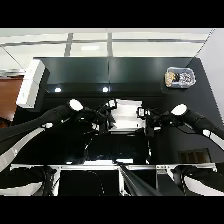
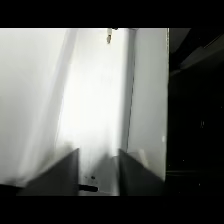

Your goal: Fold the box and place the chain.

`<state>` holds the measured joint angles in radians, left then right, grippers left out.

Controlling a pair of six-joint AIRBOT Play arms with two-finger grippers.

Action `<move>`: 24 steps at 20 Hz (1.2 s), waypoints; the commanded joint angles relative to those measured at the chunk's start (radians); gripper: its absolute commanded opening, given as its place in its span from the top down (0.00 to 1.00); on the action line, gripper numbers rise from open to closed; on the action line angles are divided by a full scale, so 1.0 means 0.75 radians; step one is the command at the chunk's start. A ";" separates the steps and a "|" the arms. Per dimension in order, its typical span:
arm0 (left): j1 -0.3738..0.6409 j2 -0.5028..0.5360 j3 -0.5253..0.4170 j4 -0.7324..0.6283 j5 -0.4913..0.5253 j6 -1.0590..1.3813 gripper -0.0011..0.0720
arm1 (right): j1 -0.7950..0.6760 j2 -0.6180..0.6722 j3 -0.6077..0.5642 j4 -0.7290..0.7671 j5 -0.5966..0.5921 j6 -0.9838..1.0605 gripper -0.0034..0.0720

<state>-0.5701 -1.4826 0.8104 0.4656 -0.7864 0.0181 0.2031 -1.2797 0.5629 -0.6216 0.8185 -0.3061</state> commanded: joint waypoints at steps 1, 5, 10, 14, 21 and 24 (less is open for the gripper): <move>0.014 0.025 0.005 0.066 -0.007 -0.011 0.85 | 0.000 0.000 0.000 0.000 0.001 0.000 0.61; 0.104 0.221 0.007 0.195 -0.035 -0.302 0.95 | 0.000 0.000 0.000 0.000 0.001 0.000 0.61; 0.327 0.457 -0.011 0.592 -0.133 -1.108 0.95 | 0.000 0.000 0.000 0.000 0.001 0.000 0.61; 0.554 0.433 -0.146 0.759 -0.299 -1.906 0.95 | 0.000 0.000 0.000 0.000 0.001 0.000 0.61; 0.678 0.287 -0.376 0.234 -0.276 -1.800 0.95 | 0.000 0.000 0.000 0.000 0.001 0.000 0.61; 0.608 0.176 -0.370 0.101 -0.237 -1.690 0.95 | 0.000 0.000 0.000 0.000 0.001 0.000 0.61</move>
